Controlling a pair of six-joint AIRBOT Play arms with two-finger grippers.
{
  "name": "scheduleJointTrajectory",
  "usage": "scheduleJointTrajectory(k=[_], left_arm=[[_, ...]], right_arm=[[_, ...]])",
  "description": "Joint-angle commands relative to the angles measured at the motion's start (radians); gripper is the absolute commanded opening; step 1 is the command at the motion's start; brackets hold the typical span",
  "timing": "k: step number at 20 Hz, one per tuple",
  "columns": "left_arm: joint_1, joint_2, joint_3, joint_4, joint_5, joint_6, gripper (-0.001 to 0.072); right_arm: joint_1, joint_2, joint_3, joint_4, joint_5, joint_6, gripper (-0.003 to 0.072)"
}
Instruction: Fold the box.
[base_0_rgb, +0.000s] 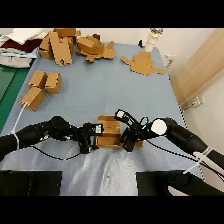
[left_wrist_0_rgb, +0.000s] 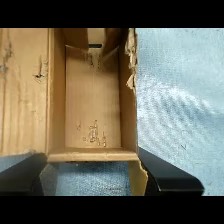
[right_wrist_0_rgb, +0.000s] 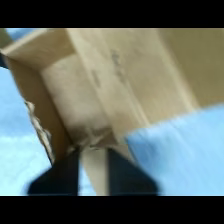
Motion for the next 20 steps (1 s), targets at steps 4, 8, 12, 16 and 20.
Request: scheduleJointTrajectory(k=[4,8,12,16,20], left_arm=[[0.000,-0.001,0.000,0.000,0.000,0.000,0.0482],[0.000,-0.001,0.000,0.000,0.000,0.000,0.0482],[0.000,-0.001,0.000,0.000,0.000,0.000,0.0482],[0.000,-0.001,0.000,0.000,0.000,0.000,0.0482],[0.000,-0.001,0.000,0.000,0.000,0.000,0.0482]], right_arm=[[-0.032,0.047,0.000,-0.728,0.153,0.875,0.0003],[-0.134,0.046,0.000,-0.743,0.161,1.026,0.0003],[-0.189,0.045,-0.005,-0.561,0.167,1.013,0.0003],[-0.188,0.037,-0.061,-0.261,0.156,0.937,0.0002],[-0.188,0.021,-0.119,-0.061,0.117,0.865,0.0002]])
